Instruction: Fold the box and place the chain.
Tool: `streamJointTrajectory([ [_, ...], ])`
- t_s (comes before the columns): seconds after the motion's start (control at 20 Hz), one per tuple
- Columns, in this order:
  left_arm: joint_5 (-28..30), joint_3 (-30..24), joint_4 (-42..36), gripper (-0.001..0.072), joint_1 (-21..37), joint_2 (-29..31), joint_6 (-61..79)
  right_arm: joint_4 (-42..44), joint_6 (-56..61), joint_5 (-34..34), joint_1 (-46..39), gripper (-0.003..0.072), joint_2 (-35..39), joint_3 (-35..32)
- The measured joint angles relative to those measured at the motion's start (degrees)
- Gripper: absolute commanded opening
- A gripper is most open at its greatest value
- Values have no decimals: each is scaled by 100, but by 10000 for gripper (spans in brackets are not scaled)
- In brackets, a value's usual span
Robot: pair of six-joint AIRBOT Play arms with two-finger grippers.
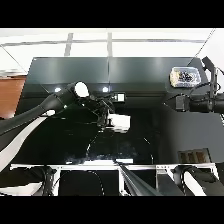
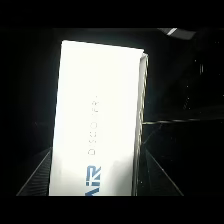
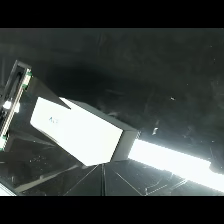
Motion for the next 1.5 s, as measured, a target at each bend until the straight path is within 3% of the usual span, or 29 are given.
streamJointTrajectory([
  [0.4, 33, 66, 374, 707, -415, -9, -184, -2, -7, -2, 0, 12, 0, 0],
  [0.6, 369, 74, 761, 706, -621, -66, -654, -2, -7, -7, 0, 12, 0, 0],
  [0.65, 466, 76, 892, 674, -682, -94, -750, -4, -9, -9, 0, 12, 0, 0],
  [0.75, 573, 85, 1169, 390, -780, -127, -944, -4, -9, -11, 0, 12, 0, 0],
  [0.8, 584, 111, 1300, 343, -802, -138, -1051, -4, -9, -13, 0, 12, 0, 0],
  [0.95, 496, 374, 1923, 343, -673, -157, -1613, -37, -9, -22, 0, 12, 0, 0],
  [1.15, 229, 1049, 2719, 343, 181, -162, -2647, -127, -7, -37, 0, 12, 0, 0],
  [1.5, 614, 2328, 3217, 341, 2789, -699, -4304, -120, 28, -343, 0, 12, 0, 0],
])
